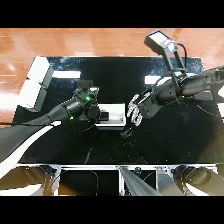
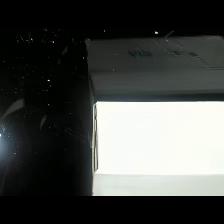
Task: Fold the box and place the chain.
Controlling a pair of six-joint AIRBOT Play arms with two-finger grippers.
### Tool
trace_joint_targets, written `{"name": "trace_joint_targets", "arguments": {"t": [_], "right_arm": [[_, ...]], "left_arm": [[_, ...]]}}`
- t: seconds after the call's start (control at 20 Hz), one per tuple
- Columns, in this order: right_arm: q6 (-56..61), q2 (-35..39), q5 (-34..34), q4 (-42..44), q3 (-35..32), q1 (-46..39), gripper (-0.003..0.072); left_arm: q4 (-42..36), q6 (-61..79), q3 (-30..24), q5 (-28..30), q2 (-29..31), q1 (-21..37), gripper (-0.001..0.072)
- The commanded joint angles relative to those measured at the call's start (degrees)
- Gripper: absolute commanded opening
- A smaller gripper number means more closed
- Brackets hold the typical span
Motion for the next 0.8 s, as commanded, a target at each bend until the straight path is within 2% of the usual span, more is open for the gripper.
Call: {"name": "trace_joint_targets", "arguments": {"t": [0.0, 0.5, 0.75], "right_arm": [[-1.22, -1.01, -2.23, 3.41, -0.04, 0.7, 0.0026], [-3.69, -5.99, -12.44, 13.14, 0.52, 0.7, 0.0027], [-5.05, -6.45, -18.75, 13.25, 0.94, 1.9, 0.0034]], "left_arm": [[0.0, 0.02, -0.02, 0.0, -0.02, 0.0, 0.0019], [0.04, 0.04, -0.02, 0.37, -0.02, 0.0, 0.0019], [0.02, 0.04, -0.02, 0.7, -0.02, 0.0, 0.0019]]}}
